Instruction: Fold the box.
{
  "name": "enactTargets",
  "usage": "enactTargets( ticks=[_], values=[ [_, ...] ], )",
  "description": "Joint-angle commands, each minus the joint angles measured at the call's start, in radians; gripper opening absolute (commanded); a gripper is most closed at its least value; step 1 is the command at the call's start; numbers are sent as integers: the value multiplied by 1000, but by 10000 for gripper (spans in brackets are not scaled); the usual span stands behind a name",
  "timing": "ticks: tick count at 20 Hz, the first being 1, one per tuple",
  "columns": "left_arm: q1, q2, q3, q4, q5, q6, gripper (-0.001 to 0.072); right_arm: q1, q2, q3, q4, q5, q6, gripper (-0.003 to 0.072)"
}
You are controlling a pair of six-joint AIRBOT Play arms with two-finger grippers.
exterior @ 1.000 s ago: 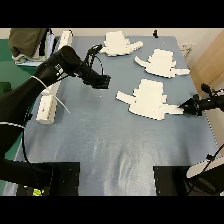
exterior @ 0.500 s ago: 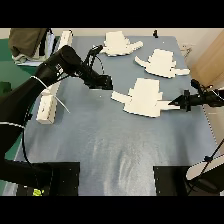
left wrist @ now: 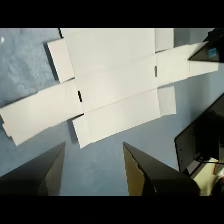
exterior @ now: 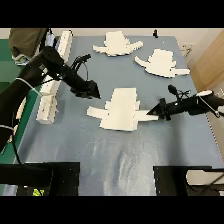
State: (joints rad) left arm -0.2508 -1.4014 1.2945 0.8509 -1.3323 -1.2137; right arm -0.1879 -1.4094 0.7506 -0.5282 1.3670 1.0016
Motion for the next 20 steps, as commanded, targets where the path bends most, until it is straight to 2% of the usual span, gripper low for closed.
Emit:
enactTargets(
  ticks=[1,3,5,10,15,20],
  values=[
    [108,77,-150,-68,-53,87,529,124,256,-238,-122,-225,105,6],
    [161,94,-227,-82,-36,114,529,193,401,-298,-217,-312,164,5],
    [180,85,-259,-99,-18,149,529,263,524,-306,-296,-364,219,5],
    [169,48,-263,-209,76,242,529,402,729,-307,-409,-373,232,6],
    [124,-90,-249,-293,154,373,529,427,748,-307,-433,-373,256,6],
    [63,-291,-119,-404,101,462,529,427,748,-307,-433,-360,257,6]
  ],
)
